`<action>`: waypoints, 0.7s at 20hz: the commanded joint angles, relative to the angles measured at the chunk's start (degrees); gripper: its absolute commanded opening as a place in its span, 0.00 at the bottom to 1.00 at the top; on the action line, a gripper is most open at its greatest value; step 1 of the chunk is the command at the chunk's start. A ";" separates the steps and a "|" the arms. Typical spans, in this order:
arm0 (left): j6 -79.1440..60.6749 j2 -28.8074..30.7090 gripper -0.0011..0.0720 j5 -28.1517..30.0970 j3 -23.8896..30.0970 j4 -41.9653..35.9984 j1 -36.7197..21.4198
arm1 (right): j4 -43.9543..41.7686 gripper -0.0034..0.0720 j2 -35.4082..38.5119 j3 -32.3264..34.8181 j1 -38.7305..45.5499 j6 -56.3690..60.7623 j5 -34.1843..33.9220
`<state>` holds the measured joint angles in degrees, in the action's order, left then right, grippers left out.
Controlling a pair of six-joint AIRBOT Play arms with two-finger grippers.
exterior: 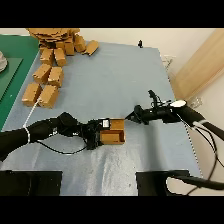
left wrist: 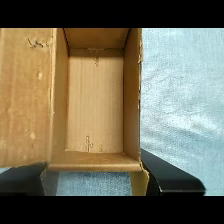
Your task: Fold the box.
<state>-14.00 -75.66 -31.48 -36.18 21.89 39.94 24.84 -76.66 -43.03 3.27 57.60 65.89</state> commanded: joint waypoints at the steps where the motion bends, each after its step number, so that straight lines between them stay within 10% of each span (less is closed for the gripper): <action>1: -0.02 0.00 0.35 0.00 -0.07 0.00 -0.02 | -15.34 0.05 -11.76 -8.28 -2.16 -18.93 12.55; 14: -0.02 0.00 0.35 0.00 -0.07 0.00 -0.02 | 1.38 0.05 9.92 7.19 -18.25 -21.68 1.44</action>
<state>-14.02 -75.66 -31.48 -36.18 21.89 39.94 22.44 -70.54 -39.09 -12.64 37.39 71.31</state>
